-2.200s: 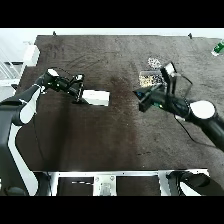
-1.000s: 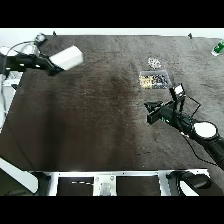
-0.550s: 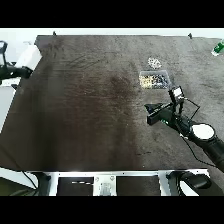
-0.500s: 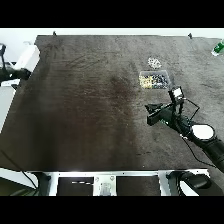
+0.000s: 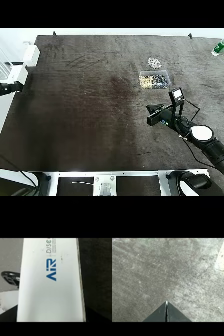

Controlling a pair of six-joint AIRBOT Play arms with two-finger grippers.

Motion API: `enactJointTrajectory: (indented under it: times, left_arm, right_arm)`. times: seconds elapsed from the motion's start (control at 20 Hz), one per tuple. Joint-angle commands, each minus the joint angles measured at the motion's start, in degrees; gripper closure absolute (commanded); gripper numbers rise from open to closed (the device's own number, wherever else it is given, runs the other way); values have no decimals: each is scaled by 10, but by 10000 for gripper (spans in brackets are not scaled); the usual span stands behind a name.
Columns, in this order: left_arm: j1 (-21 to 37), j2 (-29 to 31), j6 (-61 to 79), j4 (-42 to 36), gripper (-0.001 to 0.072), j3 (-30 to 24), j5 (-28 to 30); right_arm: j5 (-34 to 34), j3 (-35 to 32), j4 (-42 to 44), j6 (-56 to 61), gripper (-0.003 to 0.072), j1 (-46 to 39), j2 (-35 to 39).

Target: Fold the box and place the chain.

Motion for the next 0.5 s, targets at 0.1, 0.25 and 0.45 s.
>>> enactJointTrajectory:
  times: [0.1, 0.25, 0.45]
  left_arm:
    - [3, -4, 40, -7, 695, -6, -33]
    - [3, -6, 59, -13, 695, -6, -55]
    - [3, -12, 29, -21, 695, -15, -18]
  right_arm:
    - [-4, 0, 2, 0, 669, 0, 0]
    - [-3, -1, 2, 0, 669, 0, 0]
    - [-3, -1, 2, 1, 669, 0, 0]
